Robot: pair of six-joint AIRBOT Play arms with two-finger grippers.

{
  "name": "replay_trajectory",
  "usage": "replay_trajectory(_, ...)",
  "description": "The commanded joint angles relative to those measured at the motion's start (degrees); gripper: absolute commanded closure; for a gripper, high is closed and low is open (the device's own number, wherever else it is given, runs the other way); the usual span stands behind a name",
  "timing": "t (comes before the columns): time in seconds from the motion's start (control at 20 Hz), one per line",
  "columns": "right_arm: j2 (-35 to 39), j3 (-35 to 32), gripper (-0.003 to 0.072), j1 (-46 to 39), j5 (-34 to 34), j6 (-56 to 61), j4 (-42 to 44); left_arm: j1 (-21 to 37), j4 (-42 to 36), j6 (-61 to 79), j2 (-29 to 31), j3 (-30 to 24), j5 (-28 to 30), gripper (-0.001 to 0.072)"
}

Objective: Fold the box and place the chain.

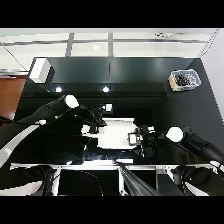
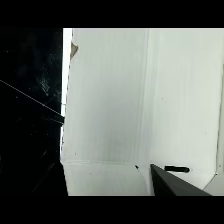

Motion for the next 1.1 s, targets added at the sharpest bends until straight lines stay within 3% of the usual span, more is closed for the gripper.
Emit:
replay_trajectory(0.0,-0.85,0.0,0.0,0.98,-2.01,-0.31,0.92,-0.02,0.02,0.0,-0.02,-0.04,-0.04,0.0683)
replay_trajectory(0.15,-0.85,0.07,0.0,0.96,-7.26,-0.31,3.37,-0.02,0.02,0.0,-0.02,-0.04,-0.07,0.0683)
replay_trajectory(0.55,3.48,2.97,0.0,-3.5,-7.26,2.51,2.8,-0.02,0.02,0.0,-0.02,-0.04,-0.11,0.0683)
replay_trajectory(0.7,3.45,2.97,0.0,-5.95,-7.58,2.25,8.13,-0.04,0.02,0.0,-0.02,-0.04,-0.07,0.0683)
replay_trajectory(1.05,1.42,2.97,0.0,-8.09,-8.46,-0.63,11.72,-0.02,0.0,0.0,-0.02,-0.04,-0.07,0.0683)
